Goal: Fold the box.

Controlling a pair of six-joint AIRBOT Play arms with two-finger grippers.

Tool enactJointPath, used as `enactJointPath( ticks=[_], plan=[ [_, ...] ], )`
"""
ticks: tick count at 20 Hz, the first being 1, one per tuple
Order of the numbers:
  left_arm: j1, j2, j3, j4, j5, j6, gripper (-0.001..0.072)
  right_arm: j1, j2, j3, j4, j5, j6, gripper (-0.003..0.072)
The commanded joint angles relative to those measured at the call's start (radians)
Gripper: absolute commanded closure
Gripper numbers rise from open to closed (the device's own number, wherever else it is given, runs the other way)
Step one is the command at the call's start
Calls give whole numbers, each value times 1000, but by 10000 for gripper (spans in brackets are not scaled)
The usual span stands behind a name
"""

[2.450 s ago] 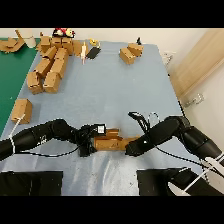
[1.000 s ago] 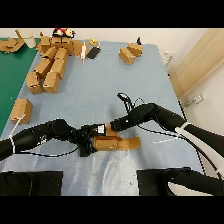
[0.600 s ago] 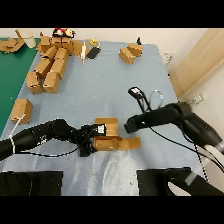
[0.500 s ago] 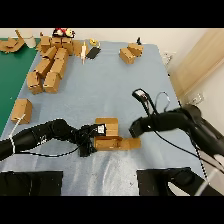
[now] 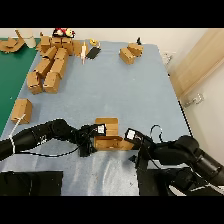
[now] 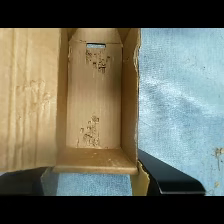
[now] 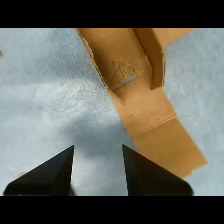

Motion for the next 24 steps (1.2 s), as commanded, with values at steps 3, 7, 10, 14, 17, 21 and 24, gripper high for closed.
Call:
enactJointPath(
  ticks=[3, 7, 10, 14, 17, 21, 24],
  plan=[
    [0, 0, 1, 0, 0, 0, 186, 29, -108, -48, -104, 299, -115, 234],
    [0, 0, 1, 0, 0, 0, 186, 29, -167, -28, -96, 376, -125, 234],
    [0, 0, 1, 0, 0, 0, 186, 36, -180, -17, -68, 413, -147, 234],
    [0, 0, 1, 0, 0, 0, 186, 50, -180, -15, -19, 417, -189, 235],
    [0, 0, 1, 0, 0, 0, 186, 50, -180, -15, 4, 412, -252, 271],
    [0, 0, 1, 0, 0, 0, 186, 50, -197, -15, 9, 411, -321, 412],
    [0, 0, 1, 0, 0, 0, 186, 50, -230, -15, 47, 417, -406, 535]
  ],
)
